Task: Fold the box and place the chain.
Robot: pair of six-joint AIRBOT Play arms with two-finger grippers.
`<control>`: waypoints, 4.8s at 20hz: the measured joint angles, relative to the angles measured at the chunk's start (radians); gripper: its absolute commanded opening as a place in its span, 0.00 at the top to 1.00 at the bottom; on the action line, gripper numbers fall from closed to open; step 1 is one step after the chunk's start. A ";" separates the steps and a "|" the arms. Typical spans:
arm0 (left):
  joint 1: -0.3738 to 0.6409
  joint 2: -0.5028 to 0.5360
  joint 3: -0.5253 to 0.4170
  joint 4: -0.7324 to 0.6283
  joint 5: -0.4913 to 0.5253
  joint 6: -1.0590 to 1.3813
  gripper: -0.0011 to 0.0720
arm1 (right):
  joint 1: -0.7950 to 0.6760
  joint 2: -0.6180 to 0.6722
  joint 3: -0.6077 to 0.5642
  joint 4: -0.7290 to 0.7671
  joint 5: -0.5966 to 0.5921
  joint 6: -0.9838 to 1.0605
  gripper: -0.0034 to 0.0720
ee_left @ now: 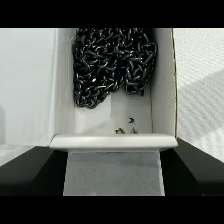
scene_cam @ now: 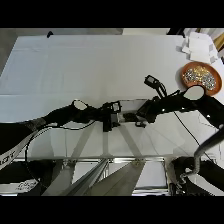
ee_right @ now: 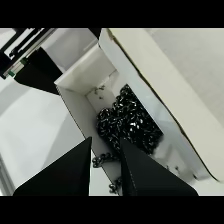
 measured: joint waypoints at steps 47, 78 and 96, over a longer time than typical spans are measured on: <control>0.000 0.000 0.000 0.000 0.000 0.000 0.64 | 0.195 0.190 -0.297 -0.401 -0.267 0.491 0.94; 0.000 0.000 0.000 0.000 -0.001 0.000 0.64 | 0.343 0.079 -0.297 -0.453 -0.455 0.768 0.94; 0.000 0.000 0.000 0.000 -0.002 0.001 0.64 | 0.367 0.453 -0.158 -0.529 -0.180 0.846 0.95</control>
